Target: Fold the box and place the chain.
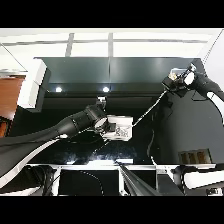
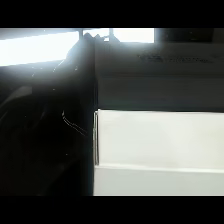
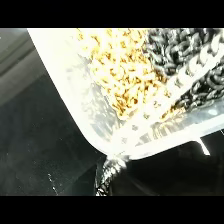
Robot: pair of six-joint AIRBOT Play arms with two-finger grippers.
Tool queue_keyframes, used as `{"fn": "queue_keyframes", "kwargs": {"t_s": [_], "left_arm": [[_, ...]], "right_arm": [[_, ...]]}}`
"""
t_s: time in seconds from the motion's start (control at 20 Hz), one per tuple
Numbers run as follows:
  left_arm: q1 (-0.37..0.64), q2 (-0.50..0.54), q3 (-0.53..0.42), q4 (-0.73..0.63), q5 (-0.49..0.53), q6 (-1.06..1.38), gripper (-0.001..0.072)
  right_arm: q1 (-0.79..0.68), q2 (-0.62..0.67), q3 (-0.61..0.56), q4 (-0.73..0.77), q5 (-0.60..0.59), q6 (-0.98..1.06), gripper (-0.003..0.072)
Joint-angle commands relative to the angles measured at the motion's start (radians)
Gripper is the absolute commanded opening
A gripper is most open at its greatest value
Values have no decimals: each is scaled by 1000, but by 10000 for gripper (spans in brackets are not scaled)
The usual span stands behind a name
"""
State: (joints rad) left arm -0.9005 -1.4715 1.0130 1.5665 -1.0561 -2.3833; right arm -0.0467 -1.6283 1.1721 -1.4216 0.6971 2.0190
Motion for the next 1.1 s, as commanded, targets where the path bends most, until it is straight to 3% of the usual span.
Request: {"fn": "queue_keyframes", "kwargs": {"t_s": [0.0, 0.25, 0.45, 0.65, 0.9, 1.05], "left_arm": [[0, -1, 0, 0, -1, 0, 31], [0, -1, 0, 0, 0, 0, 31], [0, -1, 0, -1, 0, 0, 31], [0, -1, 0, 0, 0, 0, 31], [0, -1, 0, 0, 0, 0, 31], [0, -1, 0, 0, 0, 0, 31]], "right_arm": [[-5, 29, 13, 8, 106, -137, 44], [-7, 332, 13, 6, 263, -429, 44], [-7, 661, 13, -9, 365, -454, 44], [-7, 911, 13, 63, 567, -465, 44], [56, 1012, -29, 250, 835, -472, 45], [169, 1016, -169, 361, 756, -462, 44]]}}
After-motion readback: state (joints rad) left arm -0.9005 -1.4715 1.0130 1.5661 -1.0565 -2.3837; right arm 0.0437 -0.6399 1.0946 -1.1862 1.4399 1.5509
